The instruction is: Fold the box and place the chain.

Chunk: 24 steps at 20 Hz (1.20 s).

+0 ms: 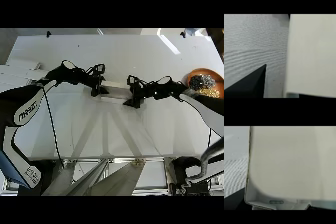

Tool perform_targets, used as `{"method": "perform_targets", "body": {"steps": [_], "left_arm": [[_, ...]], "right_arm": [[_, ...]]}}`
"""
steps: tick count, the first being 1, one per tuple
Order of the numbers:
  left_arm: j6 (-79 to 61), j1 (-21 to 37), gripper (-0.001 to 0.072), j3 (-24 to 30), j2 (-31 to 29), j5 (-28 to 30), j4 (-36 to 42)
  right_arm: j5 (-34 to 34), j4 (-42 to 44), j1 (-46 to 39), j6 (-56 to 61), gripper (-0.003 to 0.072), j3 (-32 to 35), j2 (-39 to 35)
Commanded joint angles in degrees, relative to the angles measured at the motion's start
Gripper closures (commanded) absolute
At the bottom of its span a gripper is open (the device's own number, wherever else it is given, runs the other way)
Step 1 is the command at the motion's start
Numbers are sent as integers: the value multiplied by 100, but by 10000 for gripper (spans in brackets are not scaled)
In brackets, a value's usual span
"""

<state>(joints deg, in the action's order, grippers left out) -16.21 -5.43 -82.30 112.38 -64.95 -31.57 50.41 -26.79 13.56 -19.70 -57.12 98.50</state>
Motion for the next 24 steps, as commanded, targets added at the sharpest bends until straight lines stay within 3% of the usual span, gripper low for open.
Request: {"method": "perform_targets", "body": {"steps": [1,5,9,15,17,18,24], "left_arm": [[-9,4,282,-4,-9,-254,24],[-4,68,284,-4,-83,-826,9],[203,299,293,-4,-411,-1043,-2],[787,1047,309,-2,-898,-1899,-369],[1064,1088,641,50,-1156,-2179,-1130],[1016,1067,701,184,-1351,-2122,-1375],[695,374,701,1436,-2138,-1729,-1082]], "right_arm": [[-15,4,0,20,167,-7,2],[-13,4,0,20,167,-7,2],[-11,4,0,20,167,-7,2],[-11,4,0,20,167,-7,2],[-11,4,0,20,167,-7,2],[-11,4,0,20,167,-7,2],[-11,4,0,20,167,-7,2]]}}
